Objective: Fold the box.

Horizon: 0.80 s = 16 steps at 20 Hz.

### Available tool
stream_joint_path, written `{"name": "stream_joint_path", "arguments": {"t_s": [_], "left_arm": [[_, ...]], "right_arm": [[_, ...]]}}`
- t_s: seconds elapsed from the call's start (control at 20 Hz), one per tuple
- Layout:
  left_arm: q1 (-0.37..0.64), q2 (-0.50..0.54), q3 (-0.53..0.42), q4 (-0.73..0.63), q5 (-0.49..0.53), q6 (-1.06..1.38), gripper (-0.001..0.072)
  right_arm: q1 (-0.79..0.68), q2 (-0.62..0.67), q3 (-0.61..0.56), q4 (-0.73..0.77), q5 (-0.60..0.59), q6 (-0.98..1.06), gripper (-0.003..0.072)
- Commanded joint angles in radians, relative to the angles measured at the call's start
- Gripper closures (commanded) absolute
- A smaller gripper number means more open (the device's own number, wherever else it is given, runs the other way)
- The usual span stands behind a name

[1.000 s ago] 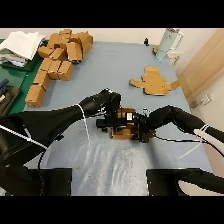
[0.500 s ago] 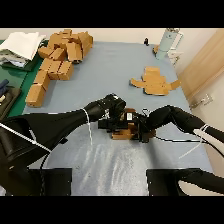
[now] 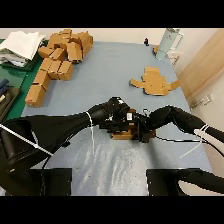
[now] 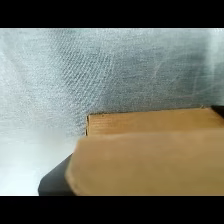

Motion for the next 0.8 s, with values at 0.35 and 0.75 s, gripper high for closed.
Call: {"name": "stream_joint_path", "arguments": {"t_s": [0.35, 0.75], "left_arm": [[-0.002, -0.001, 0.0, 0.015, 0.008, -0.013, 0.0675], [0.0, 0.002, 0.0, -0.063, 0.01, -0.013, 0.0326]], "right_arm": [[0.001, 0.0, 0.001, 0.0, 0.003, 0.001, 0.0183], [0.001, 0.0, 0.001, 0.0, 0.003, 0.001, 0.0183]]}}
